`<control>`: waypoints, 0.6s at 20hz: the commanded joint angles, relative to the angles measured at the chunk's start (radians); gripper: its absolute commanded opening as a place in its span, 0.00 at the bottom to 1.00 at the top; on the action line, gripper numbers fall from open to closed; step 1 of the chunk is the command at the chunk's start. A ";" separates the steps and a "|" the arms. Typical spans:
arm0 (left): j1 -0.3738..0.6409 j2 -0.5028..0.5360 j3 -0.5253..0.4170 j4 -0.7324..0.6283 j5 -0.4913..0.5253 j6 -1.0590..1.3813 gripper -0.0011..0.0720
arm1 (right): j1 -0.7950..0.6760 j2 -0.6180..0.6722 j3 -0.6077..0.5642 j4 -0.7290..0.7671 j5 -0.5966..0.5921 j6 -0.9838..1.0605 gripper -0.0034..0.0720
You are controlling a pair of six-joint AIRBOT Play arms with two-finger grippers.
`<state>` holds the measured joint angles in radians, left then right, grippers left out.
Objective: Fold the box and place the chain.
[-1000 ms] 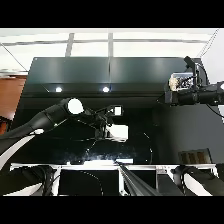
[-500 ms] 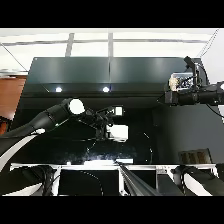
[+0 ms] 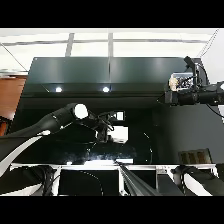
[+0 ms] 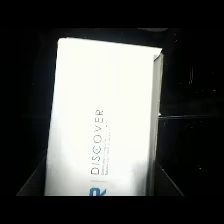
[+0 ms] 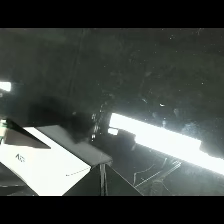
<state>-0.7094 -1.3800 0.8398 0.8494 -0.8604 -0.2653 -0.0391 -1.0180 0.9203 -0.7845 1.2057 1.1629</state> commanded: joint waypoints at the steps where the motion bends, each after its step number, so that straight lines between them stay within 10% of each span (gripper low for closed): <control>1: -0.029 -0.048 -0.004 0.008 0.053 0.000 0.99 | 0.000 0.000 0.000 0.001 -0.002 0.000 0.10; 3: -0.038 -0.049 0.002 0.007 0.075 -0.012 0.87 | 0.000 0.000 0.000 0.000 -0.002 0.000 0.10; 4: -0.029 -0.048 0.013 0.011 0.062 -0.029 0.53 | 0.000 0.000 0.000 0.000 -0.002 0.000 0.10; 5: -0.009 -0.045 0.026 0.014 0.036 -0.035 0.46 | 0.000 0.000 0.000 0.000 -0.002 0.000 0.10; 12: 0.497 -0.018 0.205 0.014 0.031 -0.237 0.51 | 0.000 0.000 0.000 0.015 -0.001 0.002 0.10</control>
<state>-0.4271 -1.3891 0.9565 0.8635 -0.8379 -0.3901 -0.0391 -1.0180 0.9199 -0.7792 1.2041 1.1629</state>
